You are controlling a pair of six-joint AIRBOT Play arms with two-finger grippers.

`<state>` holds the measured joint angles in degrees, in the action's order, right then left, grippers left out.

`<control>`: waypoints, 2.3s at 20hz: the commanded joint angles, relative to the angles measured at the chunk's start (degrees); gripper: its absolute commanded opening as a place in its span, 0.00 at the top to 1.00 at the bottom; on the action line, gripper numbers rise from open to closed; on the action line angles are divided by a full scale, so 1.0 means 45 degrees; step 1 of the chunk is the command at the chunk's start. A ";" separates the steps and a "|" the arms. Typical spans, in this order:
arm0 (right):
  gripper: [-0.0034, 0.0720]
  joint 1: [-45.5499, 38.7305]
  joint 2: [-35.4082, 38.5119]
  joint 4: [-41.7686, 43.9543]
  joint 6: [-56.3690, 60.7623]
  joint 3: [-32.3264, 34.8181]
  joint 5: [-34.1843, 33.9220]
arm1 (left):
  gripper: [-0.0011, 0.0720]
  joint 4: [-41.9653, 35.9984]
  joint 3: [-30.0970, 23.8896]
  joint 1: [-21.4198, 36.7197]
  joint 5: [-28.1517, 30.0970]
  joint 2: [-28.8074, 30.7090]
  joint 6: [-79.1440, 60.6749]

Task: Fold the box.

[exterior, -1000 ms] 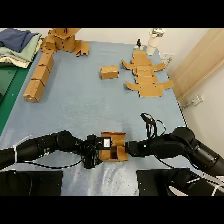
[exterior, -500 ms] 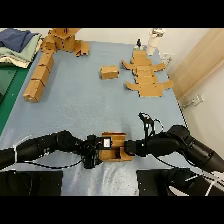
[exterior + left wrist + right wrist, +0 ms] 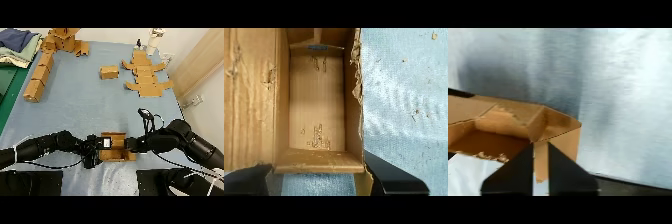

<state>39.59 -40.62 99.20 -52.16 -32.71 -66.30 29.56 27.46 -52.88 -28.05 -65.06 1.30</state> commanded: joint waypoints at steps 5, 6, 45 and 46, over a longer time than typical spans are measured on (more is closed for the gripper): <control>0.85 -0.0418 0.2074 -0.4784 0.3434 -0.0078 -0.2438 | 0.37 0.0000 0.0005 0.0010 -0.0010 0.0000 0.0000; 0.85 -0.0792 0.2375 -0.5115 0.3458 -0.0024 -0.3240 | 0.37 0.0000 0.0005 0.0010 0.0000 0.0000 0.0000; 0.95 -0.1933 0.4061 -0.1112 0.1583 0.3929 -0.0641 | 0.37 0.0000 0.0005 0.0010 0.0000 0.0000 -0.0005; 0.95 -0.1933 0.3871 -0.1331 0.1574 0.3929 -0.0427 | 0.37 0.0000 0.0005 0.0010 0.0000 0.0000 -0.0005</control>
<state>31.16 -22.33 97.19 -45.76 -15.07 -68.40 29.50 27.46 -52.84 -27.99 -65.06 1.23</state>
